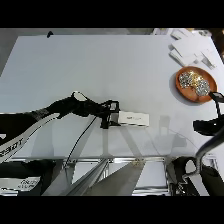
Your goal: Fold the box and place the chain.
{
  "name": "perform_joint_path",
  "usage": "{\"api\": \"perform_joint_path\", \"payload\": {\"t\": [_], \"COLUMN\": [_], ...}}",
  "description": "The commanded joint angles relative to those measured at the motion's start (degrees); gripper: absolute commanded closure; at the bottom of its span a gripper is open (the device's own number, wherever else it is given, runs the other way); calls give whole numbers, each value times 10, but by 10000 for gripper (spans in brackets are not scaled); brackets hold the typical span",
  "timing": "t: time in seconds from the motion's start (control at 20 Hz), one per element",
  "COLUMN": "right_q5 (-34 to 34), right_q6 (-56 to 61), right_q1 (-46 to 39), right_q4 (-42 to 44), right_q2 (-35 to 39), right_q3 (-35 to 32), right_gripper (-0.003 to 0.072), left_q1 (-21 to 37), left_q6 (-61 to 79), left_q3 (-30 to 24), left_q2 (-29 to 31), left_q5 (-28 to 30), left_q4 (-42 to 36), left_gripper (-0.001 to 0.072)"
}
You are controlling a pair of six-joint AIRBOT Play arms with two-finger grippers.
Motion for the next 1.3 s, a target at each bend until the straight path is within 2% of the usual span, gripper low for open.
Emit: {"api": "perform_joint_path", "payload": {"t": [0.0, 0.15, 0.2, 0.25, 0.35, 0.45, 0.6, 0.65, 0.7, 0.9, 0.95, 1.1, 1.2, 1.25], "right_q5": [1, 1, 1, 1, 1, 1, 1, 1, 1, 1, 1, 1, 1, 1], "right_q6": [1, 1, 1, 1, 1, 1, 1, 1, 1, 1, 1, 1, 1, 1], "right_q1": [-2, -2, -2, -2, -2, -2, -2, -2, -2, -2, -2, -2, -2, -2], "right_q4": [0, 0, 0, 0, 0, 0, 0, 0, 0, 0, 0, 0, 0, 0], "right_q2": [0, 0, 0, 0, 0, 0, 0, 0, 0, 0, 0, 0, 0, 0], "right_q3": [0, 0, 0, 0, 0, 0, 0, 0, 0, 0, 0, 0, 0, 0], "right_gripper": [668, 668, 668, 668, 668, 668, 668, 668, 668, 668, 668, 668, 668, 668], "left_q1": [0, 1, 6, 15, 53, 116, 252, 302, 359, 553, 582, 633, 645, 647], "left_q6": [0, -11, -13, -30, -91, -175, -301, -337, -379, -552, -580, -679, -716, -728], "left_q3": [0, 0, 0, 0, 0, 0, 0, 0, 0, -2, -5, -35, -59, -70], "left_q2": [0, 3, 9, 21, 64, 124, 216, 240, 262, 287, 287, 285, 279, 276], "left_q5": [-12, -43, -47, -47, -47, -46, -45, -45, -41, -18, -2, 46, 50, 48], "left_q4": [0, -24, -15, -5, 19, 67, 165, 192, 216, 293, 329, 460, 517, 537], "left_gripper": [623, 623, 648, 678, 678, 678, 676, 662, 605, 614, 638, 629, 592, 551]}}
